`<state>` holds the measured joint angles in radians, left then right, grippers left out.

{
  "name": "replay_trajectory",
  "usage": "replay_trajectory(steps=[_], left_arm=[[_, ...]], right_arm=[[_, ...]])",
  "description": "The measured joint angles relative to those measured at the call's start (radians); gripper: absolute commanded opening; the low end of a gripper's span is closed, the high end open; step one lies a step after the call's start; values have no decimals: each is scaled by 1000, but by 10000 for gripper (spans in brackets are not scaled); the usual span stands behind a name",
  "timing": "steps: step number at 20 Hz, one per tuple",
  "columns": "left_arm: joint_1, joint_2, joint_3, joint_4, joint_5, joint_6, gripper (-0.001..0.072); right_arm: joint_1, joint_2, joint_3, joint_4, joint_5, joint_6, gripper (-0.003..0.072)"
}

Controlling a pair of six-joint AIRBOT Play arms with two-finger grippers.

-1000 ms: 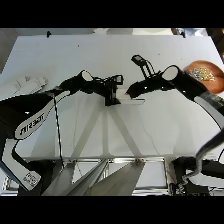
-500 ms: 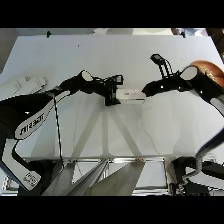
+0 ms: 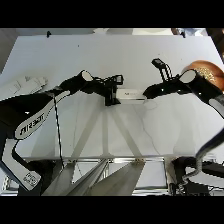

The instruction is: Fold the box and place the chain.

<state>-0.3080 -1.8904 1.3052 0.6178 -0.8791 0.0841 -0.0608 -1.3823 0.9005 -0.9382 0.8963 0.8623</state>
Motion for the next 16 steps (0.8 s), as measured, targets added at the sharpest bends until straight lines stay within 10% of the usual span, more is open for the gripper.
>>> replay_trajectory(steps=[16], left_arm=[[0, 0, 0, 0, 2, 0, 214]], right_arm=[[-251, 238, 29, -152, 27, 55, 12]])
